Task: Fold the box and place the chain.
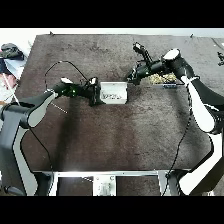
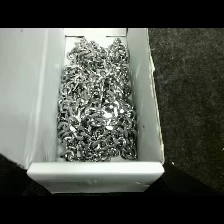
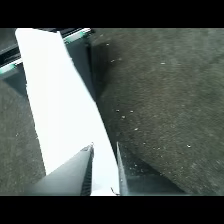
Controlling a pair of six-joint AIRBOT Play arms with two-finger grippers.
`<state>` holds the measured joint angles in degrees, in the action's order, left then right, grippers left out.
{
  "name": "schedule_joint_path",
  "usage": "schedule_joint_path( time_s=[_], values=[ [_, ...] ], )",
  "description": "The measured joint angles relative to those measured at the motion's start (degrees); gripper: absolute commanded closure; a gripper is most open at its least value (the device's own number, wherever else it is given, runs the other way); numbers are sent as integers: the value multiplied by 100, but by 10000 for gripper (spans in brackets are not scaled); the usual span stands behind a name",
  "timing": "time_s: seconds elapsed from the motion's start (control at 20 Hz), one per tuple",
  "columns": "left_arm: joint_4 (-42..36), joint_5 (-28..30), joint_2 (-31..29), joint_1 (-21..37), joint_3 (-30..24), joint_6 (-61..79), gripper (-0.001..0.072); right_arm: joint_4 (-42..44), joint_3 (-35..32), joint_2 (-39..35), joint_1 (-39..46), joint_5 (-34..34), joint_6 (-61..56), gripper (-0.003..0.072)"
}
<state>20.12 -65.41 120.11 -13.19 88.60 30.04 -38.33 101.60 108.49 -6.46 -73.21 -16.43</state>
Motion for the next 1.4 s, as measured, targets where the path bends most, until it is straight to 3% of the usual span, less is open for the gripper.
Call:
schedule_joint_path(
  time_s=[0.75,1.4],
  values=[
    [-2,0,0,0,0,0,504,-258,-26,42,-450,-590,326,341],
    [0,0,0,0,0,0,504,-656,-142,87,-743,-387,485,345]
  ],
)
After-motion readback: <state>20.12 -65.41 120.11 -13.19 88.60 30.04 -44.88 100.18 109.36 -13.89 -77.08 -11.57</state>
